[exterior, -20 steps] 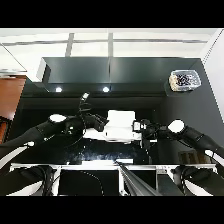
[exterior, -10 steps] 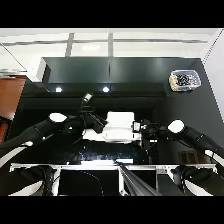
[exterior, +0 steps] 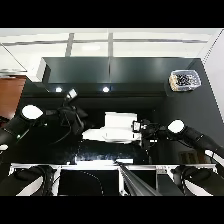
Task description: Fold the box and place the chain.
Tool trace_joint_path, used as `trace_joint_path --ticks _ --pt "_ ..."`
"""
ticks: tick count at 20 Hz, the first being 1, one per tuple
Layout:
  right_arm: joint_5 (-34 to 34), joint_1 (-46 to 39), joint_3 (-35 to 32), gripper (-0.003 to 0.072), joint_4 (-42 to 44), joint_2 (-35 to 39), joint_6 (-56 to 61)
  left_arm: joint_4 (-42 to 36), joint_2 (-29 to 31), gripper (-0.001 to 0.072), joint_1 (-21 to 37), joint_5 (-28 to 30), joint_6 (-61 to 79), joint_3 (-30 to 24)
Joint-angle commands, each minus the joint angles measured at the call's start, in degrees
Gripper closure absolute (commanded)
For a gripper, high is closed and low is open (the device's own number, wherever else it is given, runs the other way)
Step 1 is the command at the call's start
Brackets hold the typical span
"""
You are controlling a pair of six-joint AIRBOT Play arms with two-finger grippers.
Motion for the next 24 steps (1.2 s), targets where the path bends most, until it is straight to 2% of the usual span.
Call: trace_joint_path --ticks 1,3,6,10,18,19,20,22,23,24 --pt "-0.02 0.0 -0.02 0.0149 0.02 -0.02 -0.02 9.07 0.57 0.0003 -2.1 -3.23 14.88 -1.46" --pt "-0.02 0.02 -0.02 0.0149 0.02 -0.02 -0.02 9.07 0.5 0.0004 -5.44 1.44 19.8 -2.95" --pt "-0.02 0.0 -0.02 0.0148 0.02 -0.02 -0.02 8.76 -1.2 0.0004 -9.86 7.98 19.87 -3.93" --pt "-0.02 0.02 -0.02 0.0149 0.0 -0.02 -0.02 1.99 -3.67 0.0011 -15.02 15.28 19.87 -3.91" --pt "-0.02 0.0 -0.02 0.0149 0.02 -0.02 -0.04 -0.35 -5.92 0.0032 -18.58 16.31 19.85 -3.8" --pt "0.0 0.02 -0.02 0.0149 0.02 -0.02 -0.04 -0.46 -6.32 0.0069 -18.58 16.2 19.8 -3.8" --pt "-0.02 0.02 -0.02 0.0149 0.0 -0.02 -0.04 -1.44 -6.73 0.0147 -18.58 16.0 19.78 -3.8" --pt "-0.02 0.02 -0.02 0.0149 0.0 -0.02 -0.04 -2.03 -7.23 0.0193 -18.6 15.15 19.85 -3.58" --pt "-0.02 0.0 -0.02 0.0148 0.02 -0.02 -0.02 -2.1 -7.28 0.0282 -18.6 15.26 19.85 -3.5" --pt "-0.02 0.0 -0.02 0.0149 0.02 -0.02 -0.02 -2.23 -7.28 0.0307 -18.64 15.34 19.85 -3.39"
